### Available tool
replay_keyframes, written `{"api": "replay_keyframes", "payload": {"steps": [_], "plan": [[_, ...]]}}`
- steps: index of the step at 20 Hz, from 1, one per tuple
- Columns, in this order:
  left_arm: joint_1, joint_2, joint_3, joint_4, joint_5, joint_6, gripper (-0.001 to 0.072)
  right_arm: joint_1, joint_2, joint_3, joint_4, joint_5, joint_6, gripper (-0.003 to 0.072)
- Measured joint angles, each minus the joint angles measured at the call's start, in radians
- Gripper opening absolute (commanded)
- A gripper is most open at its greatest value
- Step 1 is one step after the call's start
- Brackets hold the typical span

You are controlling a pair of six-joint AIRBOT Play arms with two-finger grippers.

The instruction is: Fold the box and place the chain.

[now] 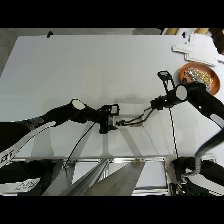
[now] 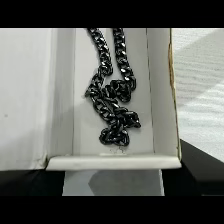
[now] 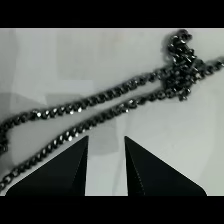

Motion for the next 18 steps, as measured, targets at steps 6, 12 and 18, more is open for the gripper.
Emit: {"api": "replay_keyframes", "payload": {"steps": [6, 12, 18], "plan": [[0.000, 0.000, 0.000, 0.000, 0.000, 0.000, 0.0206, 0.000, -0.070, 0.000, 0.043, -0.079, -0.011, 0.0261], [0.000, 0.000, 0.000, 0.000, 0.000, 0.000, 0.0206, 0.000, -0.102, 0.000, 0.054, -0.118, -0.011, 0.0259], [0.000, 0.000, 0.000, 0.000, 0.000, 0.000, 0.0206, -0.001, -0.132, 0.000, 0.055, -0.110, 0.002, 0.0158]]}}
